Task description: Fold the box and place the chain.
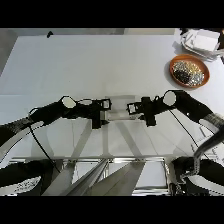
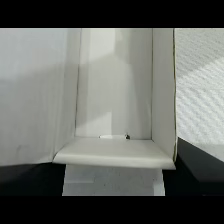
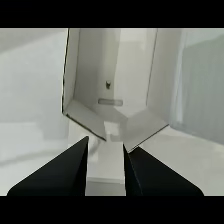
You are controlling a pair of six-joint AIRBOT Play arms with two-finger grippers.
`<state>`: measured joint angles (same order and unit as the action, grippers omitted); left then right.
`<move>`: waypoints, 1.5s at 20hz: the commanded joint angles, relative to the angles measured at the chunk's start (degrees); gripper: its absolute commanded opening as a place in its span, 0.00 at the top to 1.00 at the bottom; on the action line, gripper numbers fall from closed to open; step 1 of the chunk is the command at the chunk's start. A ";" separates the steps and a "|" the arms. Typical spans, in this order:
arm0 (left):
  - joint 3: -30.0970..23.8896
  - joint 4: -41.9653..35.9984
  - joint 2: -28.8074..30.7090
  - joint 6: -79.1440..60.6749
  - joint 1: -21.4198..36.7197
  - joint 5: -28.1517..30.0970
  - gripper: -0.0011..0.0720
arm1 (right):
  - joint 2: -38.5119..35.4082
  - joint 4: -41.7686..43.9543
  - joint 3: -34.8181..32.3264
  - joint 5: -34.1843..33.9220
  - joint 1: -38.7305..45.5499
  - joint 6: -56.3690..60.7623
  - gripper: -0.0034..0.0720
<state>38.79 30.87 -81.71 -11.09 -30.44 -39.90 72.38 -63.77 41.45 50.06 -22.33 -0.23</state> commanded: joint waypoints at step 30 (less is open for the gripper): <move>-0.02 0.02 0.02 -0.02 -0.02 0.02 0.81 | 1.20 21.57 -4.61 -6.14 -0.24 -6.62 0.91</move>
<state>38.76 30.92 -81.71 -11.11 -30.44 -39.94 73.56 -45.98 36.93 44.10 -22.52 -3.73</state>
